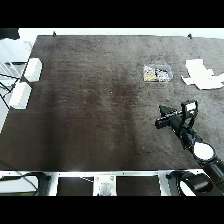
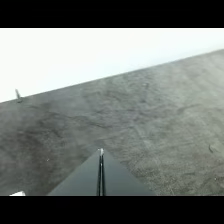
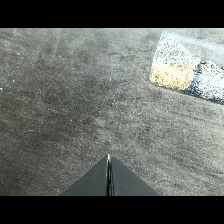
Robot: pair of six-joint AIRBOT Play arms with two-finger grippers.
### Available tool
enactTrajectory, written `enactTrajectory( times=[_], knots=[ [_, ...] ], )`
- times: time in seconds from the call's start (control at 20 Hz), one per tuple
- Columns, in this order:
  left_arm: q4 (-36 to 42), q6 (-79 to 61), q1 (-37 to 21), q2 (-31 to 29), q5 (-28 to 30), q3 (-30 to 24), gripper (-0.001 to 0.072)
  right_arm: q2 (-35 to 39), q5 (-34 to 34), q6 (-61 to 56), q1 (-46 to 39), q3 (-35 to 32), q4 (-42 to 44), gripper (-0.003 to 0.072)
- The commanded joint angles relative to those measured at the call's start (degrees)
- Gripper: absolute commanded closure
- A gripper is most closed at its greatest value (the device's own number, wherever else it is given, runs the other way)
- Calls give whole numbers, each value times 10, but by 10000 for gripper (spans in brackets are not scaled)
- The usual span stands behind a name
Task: Fold the box and place the chain.
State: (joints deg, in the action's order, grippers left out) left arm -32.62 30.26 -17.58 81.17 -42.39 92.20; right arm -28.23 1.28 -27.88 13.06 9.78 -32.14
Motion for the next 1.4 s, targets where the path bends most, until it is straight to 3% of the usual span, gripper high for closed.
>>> enactTrajectory(
  times=[0.0,0.15,0.4,0.7,0.95,1.35],
  knots=[
    [13,-33,18,-152,97,-185,699,0,0,0,0,0,0,671],
    [49,-68,18,-274,135,-341,699,0,0,0,0,0,0,671],
    [130,-152,18,-467,129,-559,698,0,0,0,0,0,0,671],
    [153,-176,18,-682,137,-747,698,0,0,0,0,0,0,671],
    [150,-141,18,-781,173,-830,698,0,0,0,0,0,0,671],
    [146,-141,18,-784,185,-842,692,0,0,0,0,0,0,671]
  ],
)
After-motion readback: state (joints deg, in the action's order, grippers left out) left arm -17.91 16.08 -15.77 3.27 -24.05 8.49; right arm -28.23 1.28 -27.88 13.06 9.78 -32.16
